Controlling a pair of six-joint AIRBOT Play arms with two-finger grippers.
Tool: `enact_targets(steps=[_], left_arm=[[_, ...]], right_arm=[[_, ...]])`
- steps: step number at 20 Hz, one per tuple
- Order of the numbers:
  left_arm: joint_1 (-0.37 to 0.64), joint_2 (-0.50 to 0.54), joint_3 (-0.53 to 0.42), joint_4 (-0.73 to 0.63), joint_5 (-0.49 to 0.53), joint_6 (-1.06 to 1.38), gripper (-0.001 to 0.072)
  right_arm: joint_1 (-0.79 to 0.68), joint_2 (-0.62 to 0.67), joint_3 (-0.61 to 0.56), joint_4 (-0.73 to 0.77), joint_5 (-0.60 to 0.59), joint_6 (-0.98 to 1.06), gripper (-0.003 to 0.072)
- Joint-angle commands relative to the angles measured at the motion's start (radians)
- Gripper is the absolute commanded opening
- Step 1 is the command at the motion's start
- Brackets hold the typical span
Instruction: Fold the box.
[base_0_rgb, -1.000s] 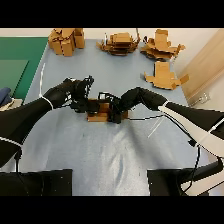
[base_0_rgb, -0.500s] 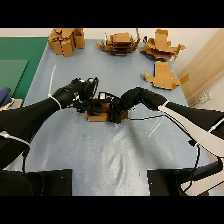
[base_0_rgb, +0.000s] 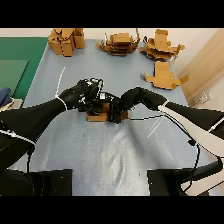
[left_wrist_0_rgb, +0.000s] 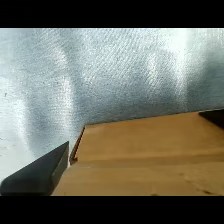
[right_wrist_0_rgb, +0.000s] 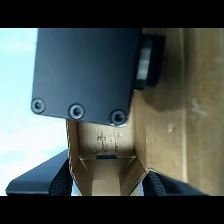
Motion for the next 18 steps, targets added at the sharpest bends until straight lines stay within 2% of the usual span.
enact_targets(steps=[1,3,8,9,10,12,13,14,15,16,17,18], left_arm=[[-0.003,-0.005,0.002,-0.028,-0.019,0.043,0.0022],[-0.003,-0.005,0.005,-0.093,-0.014,0.082,0.0017],[-0.005,-0.005,0.006,-0.097,-0.003,0.069,0.0033],[-0.005,-0.005,0.006,-0.096,0.000,0.066,0.0311],[-0.005,-0.005,0.006,-0.092,-0.001,0.044,0.0522],[-0.005,-0.006,0.006,-0.091,-0.001,0.036,0.0537],[-0.005,-0.007,0.006,-0.092,0.000,0.035,0.0524],[-0.005,-0.007,0.006,-0.092,-0.001,0.037,0.0377],[-0.005,-0.007,0.006,-0.092,-0.001,0.040,0.0200],[-0.005,-0.007,0.006,-0.092,-0.001,0.040,0.0130],[-0.005,-0.007,0.006,-0.092,0.000,0.045,0.0021],[-0.005,-0.007,0.006,-0.093,-0.001,0.048,0.0019]], right_arm=[[0.001,0.001,0.000,0.000,0.000,0.002,0.0506],[0.001,0.000,0.000,0.000,0.000,0.002,0.0506],[0.001,0.001,0.000,0.000,-0.001,0.002,0.0506],[0.001,0.001,0.000,0.000,-0.001,0.002,0.0506],[0.001,0.001,0.000,0.000,-0.001,0.002,0.0506],[0.001,0.001,0.000,0.000,-0.003,0.002,0.0506],[0.001,0.001,0.000,0.000,-0.003,0.002,0.0506],[0.001,0.001,0.000,0.000,-0.003,0.002,0.0506],[0.001,0.001,0.000,0.000,-0.003,0.002,0.0506],[0.001,0.001,0.000,0.000,-0.003,0.002,0.0506],[0.001,0.001,0.000,0.000,-0.003,0.002,0.0506],[0.001,0.001,0.000,0.000,-0.003,0.002,0.0505]])
